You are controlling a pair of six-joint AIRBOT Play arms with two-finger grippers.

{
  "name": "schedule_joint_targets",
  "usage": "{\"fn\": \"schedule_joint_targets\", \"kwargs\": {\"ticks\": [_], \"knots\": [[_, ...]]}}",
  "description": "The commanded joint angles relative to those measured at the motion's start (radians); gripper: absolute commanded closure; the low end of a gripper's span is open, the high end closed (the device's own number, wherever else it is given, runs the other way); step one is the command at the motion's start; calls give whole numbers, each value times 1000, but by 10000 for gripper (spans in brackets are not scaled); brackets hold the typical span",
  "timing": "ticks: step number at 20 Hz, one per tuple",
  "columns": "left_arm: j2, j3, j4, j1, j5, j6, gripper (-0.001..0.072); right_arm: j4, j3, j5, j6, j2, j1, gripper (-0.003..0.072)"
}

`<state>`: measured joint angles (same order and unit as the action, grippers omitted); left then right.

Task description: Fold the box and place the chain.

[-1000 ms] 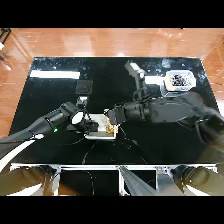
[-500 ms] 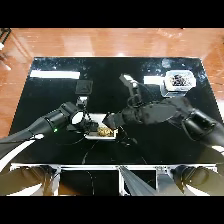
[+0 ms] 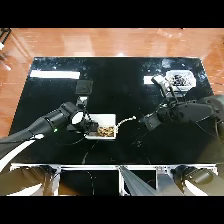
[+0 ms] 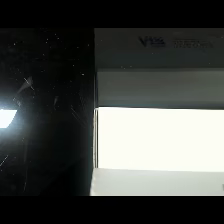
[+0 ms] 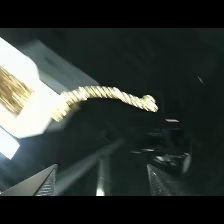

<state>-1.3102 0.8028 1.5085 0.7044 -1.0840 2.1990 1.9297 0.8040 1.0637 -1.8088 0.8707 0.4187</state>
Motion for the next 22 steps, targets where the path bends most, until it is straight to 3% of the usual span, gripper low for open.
{"fn": "schedule_joint_targets", "kwargs": {"ticks": [1,4,9,14,15,16,17,22], "knots": [[0,0,0,0,-3,0,687,34,-130,-145,-275,-7,-21,-27],[0,0,-1,0,-2,0,687,39,-206,-280,-706,8,24,-26],[-1,0,-3,0,-3,0,687,330,-207,-383,-1126,163,32,-25],[-1,0,-2,0,-20,0,687,345,-206,-413,-1179,288,32,-16],[-1,0,-2,0,-19,0,687,345,-206,-436,-1179,299,32,8],[-1,0,-2,0,-19,0,687,345,-206,-459,-1179,306,32,135],[-1,0,-1,0,-19,0,687,346,-204,-486,-1179,311,32,156],[-1,0,0,0,-17,0,687,349,-171,-530,-1179,364,32,156]]}}
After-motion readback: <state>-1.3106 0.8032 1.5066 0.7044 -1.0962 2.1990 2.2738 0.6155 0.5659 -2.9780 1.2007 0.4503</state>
